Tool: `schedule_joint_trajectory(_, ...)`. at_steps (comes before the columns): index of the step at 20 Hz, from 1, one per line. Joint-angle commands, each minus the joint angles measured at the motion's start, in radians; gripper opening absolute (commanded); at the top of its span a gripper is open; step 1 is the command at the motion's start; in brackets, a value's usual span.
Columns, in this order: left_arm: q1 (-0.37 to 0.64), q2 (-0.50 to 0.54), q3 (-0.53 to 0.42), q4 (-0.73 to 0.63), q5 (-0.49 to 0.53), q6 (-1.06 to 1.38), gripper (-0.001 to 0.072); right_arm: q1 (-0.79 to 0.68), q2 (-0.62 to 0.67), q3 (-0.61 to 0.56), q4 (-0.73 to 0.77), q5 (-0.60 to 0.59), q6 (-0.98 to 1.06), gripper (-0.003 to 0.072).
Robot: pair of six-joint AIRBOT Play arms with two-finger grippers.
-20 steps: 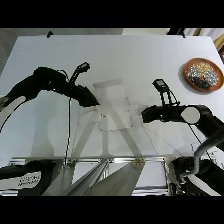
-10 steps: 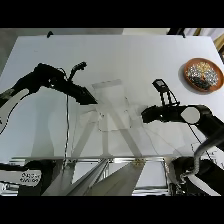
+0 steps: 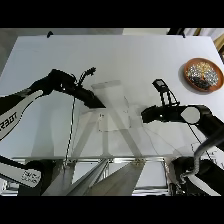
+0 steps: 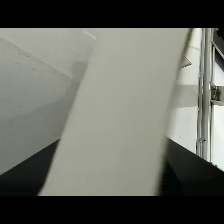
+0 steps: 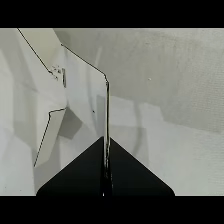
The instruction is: Fold the box and place the chain.
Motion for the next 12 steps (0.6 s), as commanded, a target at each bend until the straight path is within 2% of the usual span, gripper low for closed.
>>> schedule_joint_trajectory(1,-0.004,-0.016,0.001,-0.003,0.008,0.009,0.0374,0.001,-0.001,0.0,0.001,0.0,0.0,0.0013)
schedule_joint_trajectory(2,-0.004,-0.016,0.001,-0.002,0.008,0.009,0.0293,0.001,-0.001,0.0,0.001,0.0,0.001,0.0013)
schedule_joint_trajectory(4,-0.005,-0.016,0.001,0.005,0.0,0.009,0.0087,0.001,-0.001,0.0,0.003,0.0,0.001,0.0013)
schedule_joint_trajectory(5,-0.005,-0.016,0.001,0.016,-0.008,0.009,0.0028,0.001,-0.001,0.0,0.005,0.002,0.001,0.0013)
schedule_joint_trajectory(9,-0.006,-0.01,0.001,0.025,-0.014,0.032,0.0007,0.001,0.0,0.0,0.018,0.046,0.0,0.0022)
schedule_joint_trajectory(12,-0.027,0.029,0.001,0.037,-0.011,0.101,0.0006,0.001,0.021,0.001,0.034,0.066,0.001,0.0259)
